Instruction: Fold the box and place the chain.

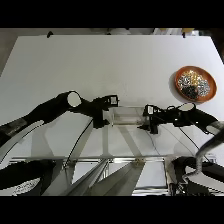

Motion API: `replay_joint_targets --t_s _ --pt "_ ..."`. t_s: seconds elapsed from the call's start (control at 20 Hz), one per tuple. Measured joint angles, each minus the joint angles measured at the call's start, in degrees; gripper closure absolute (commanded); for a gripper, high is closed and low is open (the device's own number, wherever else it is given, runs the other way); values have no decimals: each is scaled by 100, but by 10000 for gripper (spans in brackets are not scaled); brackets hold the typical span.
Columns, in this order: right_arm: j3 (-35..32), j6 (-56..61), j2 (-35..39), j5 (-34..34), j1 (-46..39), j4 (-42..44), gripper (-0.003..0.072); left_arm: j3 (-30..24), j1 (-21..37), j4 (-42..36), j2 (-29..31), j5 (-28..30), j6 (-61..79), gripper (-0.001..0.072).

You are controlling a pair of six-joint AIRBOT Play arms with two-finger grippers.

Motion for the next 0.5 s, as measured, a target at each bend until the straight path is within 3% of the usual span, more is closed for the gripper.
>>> replay_joint_targets --t_s 0.5 --pt "0 0 -2 0 0 -2 287 -133 15 -796 -225 -24 1790 9"
